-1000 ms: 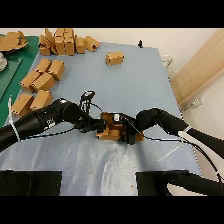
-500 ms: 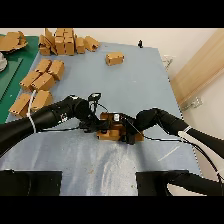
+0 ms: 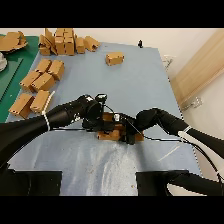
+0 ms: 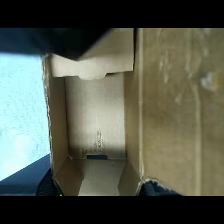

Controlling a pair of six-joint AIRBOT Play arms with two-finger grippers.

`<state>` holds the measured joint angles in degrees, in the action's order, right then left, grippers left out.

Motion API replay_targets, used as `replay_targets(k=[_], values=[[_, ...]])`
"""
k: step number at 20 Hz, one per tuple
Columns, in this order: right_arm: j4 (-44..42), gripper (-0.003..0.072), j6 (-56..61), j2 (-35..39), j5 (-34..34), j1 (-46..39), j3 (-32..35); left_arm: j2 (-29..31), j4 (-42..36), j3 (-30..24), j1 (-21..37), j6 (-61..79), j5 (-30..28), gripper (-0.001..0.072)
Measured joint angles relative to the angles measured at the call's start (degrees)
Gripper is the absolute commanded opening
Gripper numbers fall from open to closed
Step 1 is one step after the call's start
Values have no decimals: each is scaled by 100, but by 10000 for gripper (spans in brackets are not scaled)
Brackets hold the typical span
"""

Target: Fold the box.

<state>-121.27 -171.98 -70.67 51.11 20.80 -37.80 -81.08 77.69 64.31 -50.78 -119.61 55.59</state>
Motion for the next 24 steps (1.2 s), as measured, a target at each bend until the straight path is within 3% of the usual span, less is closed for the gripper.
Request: replay_targets(k=[12,17,18,19,24], values=[[0,501,0,0,0,0,0,-518,317,297,-96,-398,101,517],[0,501,0,0,0,0,0,-826,472,621,-103,-472,483,516],[0,501,0,0,0,0,0,-876,509,688,-103,-496,555,505],[0,501,0,0,0,0,0,-909,538,737,-103,-520,608,393],[-2,501,2,0,0,0,0,-1023,660,844,-122,-619,787,378]])
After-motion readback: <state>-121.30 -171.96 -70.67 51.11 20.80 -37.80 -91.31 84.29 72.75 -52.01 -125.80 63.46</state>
